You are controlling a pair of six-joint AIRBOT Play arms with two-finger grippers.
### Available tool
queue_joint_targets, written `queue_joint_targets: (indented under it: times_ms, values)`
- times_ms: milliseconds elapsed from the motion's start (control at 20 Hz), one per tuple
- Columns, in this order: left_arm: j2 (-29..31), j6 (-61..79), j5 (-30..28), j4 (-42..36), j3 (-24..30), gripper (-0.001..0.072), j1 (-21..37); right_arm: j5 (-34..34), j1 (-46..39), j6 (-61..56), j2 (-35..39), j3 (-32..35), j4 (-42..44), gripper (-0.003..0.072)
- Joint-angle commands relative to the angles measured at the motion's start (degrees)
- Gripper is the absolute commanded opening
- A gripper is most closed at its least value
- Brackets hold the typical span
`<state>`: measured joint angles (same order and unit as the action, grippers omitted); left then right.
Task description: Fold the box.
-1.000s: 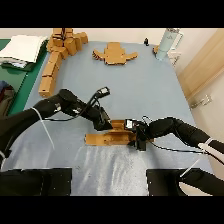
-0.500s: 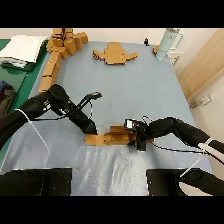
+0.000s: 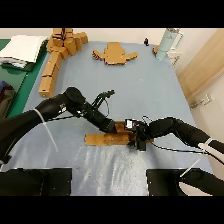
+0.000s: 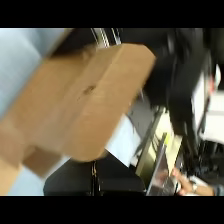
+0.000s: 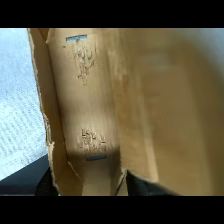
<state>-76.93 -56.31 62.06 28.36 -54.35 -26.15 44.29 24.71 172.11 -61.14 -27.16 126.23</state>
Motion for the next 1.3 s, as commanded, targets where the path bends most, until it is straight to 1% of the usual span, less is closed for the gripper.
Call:
queue_joint_targets:
  times_ms: [0,100,200,300,350,450,650,850,950,1050,1150,1250]
  values:
    - [-5.2,-1.4,-4.2,-1.3,-4.6,0.0011,-0.5,0.0,0.1,0.0,0.0,0.0,0.0,0.0502]
    - [-7.3,-2.8,-8.1,0.7,-5.7,0.0011,-0.5,0.0,0.1,0.0,0.0,0.0,0.0,0.0502]
    - [-9.2,-8.0,-10.8,7.1,-6.1,0.0011,-0.5,0.0,0.1,0.0,0.0,0.0,0.0,0.0503]
    - [-11.2,-12.3,-10.4,13.5,-6.1,0.0011,-0.5,0.0,0.1,0.0,0.0,0.0,0.0,0.0502]
    - [-12.1,-13.2,-9.6,15.0,-6.1,0.0011,-0.5,0.0,0.1,0.0,0.0,0.0,0.0,0.0502]
    - [-13.3,-13.7,-8.4,15.6,-6.1,0.0011,-0.5,0.0,0.1,0.0,0.0,0.0,0.0,0.0502]
    - [-13.5,-13.3,-9.2,15.6,-6.7,0.0011,-0.5,0.0,0.1,0.0,0.0,0.0,0.0,0.0502]
    - [-13.4,-9.9,-9.4,15.6,-10.0,0.0011,-0.1,0.0,0.1,0.0,0.0,0.0,0.0,0.0502]
    - [-12.1,-6.9,-8.9,15.4,-11.5,0.0010,0.9,0.0,0.1,0.0,0.0,0.0,0.0,0.0502]
    - [-8.7,-2.1,-8.5,15.5,-11.1,0.0010,1.9,0.0,0.1,0.0,0.0,0.0,0.0,0.0502]
    - [-4.0,1.7,-8.9,15.3,-8.7,0.0010,3.0,0.0,0.1,0.0,0.0,0.0,0.0,0.0502]
    - [1.6,3.5,-11.4,15.4,-4.1,0.0010,3.4,0.0,0.1,0.0,0.0,0.0,0.0,0.0503]
